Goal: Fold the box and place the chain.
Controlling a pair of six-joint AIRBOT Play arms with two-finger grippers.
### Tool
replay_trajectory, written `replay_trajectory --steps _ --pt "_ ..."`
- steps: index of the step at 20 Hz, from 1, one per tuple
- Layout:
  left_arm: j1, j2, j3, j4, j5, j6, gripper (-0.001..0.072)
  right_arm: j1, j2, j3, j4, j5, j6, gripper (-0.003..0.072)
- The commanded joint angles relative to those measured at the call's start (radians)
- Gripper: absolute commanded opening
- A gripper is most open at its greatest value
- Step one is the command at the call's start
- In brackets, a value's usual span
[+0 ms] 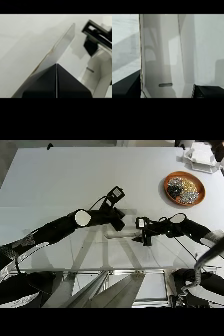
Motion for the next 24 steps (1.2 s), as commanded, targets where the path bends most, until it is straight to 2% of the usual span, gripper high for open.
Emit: replay_trajectory --steps 1,6,11,21,24 --pt "0.017 -0.013 0.001 -0.001 0.031 -0.016 0.0003 0.0 0.0 0.0 -0.001 -0.001 0.0 0.0365" --pt "0.016 -0.015 0.001 0.0 -0.021 -0.015 0.0004 0.0 0.0 0.0 -0.001 -0.002 0.0 0.0365" --pt "0.015 -0.08 0.001 -0.001 -0.08 -0.015 0.0004 0.0 0.0 0.0 -0.001 -0.001 0.0 0.0365" --pt "0.015 -0.087 0.001 -0.001 -0.088 -0.014 0.0009 0.0 0.0 0.0 -0.001 -0.001 0.0 0.0365" --pt "0.015 -0.085 0.002 -0.002 -0.121 -0.014 0.0009 0.0 0.0 0.0 -0.001 -0.001 0.0 0.0365"
